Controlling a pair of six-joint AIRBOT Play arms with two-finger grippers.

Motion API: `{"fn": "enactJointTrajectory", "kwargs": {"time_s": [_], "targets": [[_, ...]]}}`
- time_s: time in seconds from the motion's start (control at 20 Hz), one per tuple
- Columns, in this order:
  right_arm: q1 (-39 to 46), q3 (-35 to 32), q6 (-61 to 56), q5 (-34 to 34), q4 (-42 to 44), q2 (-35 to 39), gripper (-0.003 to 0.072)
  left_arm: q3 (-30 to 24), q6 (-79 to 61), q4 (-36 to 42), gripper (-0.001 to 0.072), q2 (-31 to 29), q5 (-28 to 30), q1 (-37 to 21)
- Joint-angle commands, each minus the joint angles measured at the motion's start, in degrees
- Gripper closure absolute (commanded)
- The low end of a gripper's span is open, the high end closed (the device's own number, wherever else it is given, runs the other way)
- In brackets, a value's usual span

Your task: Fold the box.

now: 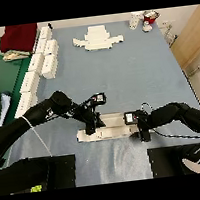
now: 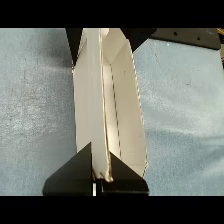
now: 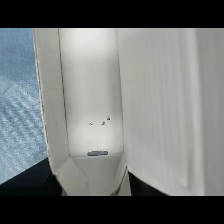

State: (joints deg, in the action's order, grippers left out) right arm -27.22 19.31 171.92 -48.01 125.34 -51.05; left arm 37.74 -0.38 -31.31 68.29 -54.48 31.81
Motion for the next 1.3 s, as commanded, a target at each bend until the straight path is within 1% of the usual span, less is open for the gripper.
{"fn": "enactJointTrajectory", "kwargs": {"time_s": [0.0, 0.1, 0.15, 0.2, 0.25, 0.4, 0.45, 0.5, 0.55, 0.7, 0.75, 0.8, 0.85, 0.9, 0.95, 1.0, 1.05, 1.1, 1.15, 1.2, 1.25], "targets": [[0.0, 0.1, 0.0, 0.0, 0.0, 0.0, 0.0186, 0.0, 0.7, 0.1, 0.0696, 0.0, -0.1, 0.0], [0.0, 0.1, 0.0, 0.0, 0.0, 0.0, 0.0186, 0.0, 1.5, 0.0, 0.0694, 0.0, 0.0, 0.0], [0.0, 0.1, 0.0, 0.0, 0.0, 0.0, 0.0186, 0.0, 1.5, 0.0, 0.0656, 0.0, 0.0, 0.0], [0.0, 0.1, 0.0, 0.0, 0.0, 0.0, 0.0186, 0.0, 1.5, 0.0, 0.0396, 0.0, 0.0, 0.0], [0.0, 0.1, 0.0, 0.0, 0.0, 0.0, 0.0186, 0.0, 2.4, 0.1, 0.0270, 0.0, 0.1, 0.0], [0.0, 0.1, 0.0, 0.0, 0.0, 0.0, 0.0187, 0.0, 7.5, 0.0, 0.0251, -0.1, -0.1, -0.1], [0.0, 0.1, 0.0, 0.0, 0.0, 0.0, 0.0186, 0.0, 10.6, -0.7, 0.0135, -0.4, -0.2, -0.1], [0.0, 0.1, 0.0, 0.0, 0.0, 0.0, 0.0186, 0.0, 14.4, -2.5, 0.0097, -1.1, -0.4, -0.1], [0.0, 0.1, 0.0, 0.0, 0.0, 0.0, 0.0186, 0.1, 18.8, -5.6, 0.0097, -2.2, -1.5, -0.2], [0.0, 0.1, 0.0, 0.0, 0.0, 0.0, 0.0186, 0.1, 33.7, -18.4, 0.0100, -7.2, -6.8, -0.1], [0.0, 0.1, 0.0, 0.0, 0.0, 0.0, 0.0186, 0.1, 39.2, -21.5, 0.0154, -8.9, -9.0, -0.1], [0.0, 0.1, 0.0, 0.0, 0.0, 0.0, 0.0186, 0.1, 44.8, -23.9, 0.0361, -10.6, -11.7, -0.1], [0.0, 0.1, 0.0, 0.0, 0.0, 0.0, 0.0186, 0.1, 48.3, -25.1, 0.0648, -11.9, -14.3, -0.1], [0.0, 0.1, 0.0, 0.0, 0.0, 0.0, 0.0186, 0.1, 49.2, -25.0, 0.0697, -12.8, -16.5, -0.1], [0.0, 0.1, 0.0, 0.0, 0.0, 0.0, 0.0186, 0.1, 52.1, -23.5, 0.0697, -13.2, -17.9, 0.1], [0.0, 0.1, 0.0, 0.0, 0.0, 0.0, 0.0186, 0.0, 55.8, -20.0, 0.0697, -13.2, -17.9, 0.4], [0.0, 0.1, 0.0, 0.0, 0.0, 0.0, 0.0186, -0.4, 57.9, -14.8, 0.0697, -13.1, -16.5, 1.3], [0.0, 0.1, 0.0, 0.0, 0.0, 0.0, 0.0186, -1.3, 58.0, -7.5, 0.0697, -12.9, -12.8, 2.9], [0.0, 0.1, 0.0, 0.0, 0.0, 0.0, 0.0186, -2.2, 57.3, -1.0, 0.0697, -12.6, -7.8, 5.0], [0.0, 0.1, 0.0, 0.0, 0.0, 0.0, 0.0186, -2.5, 56.5, 3.5, 0.0697, -12.1, -2.5, 7.5], [0.0, 0.1, 0.0, 0.0, 0.0, 0.0, 0.0186, -2.2, 56.7, 5.0, 0.0697, -11.5, 1.6, 9.2]]}}
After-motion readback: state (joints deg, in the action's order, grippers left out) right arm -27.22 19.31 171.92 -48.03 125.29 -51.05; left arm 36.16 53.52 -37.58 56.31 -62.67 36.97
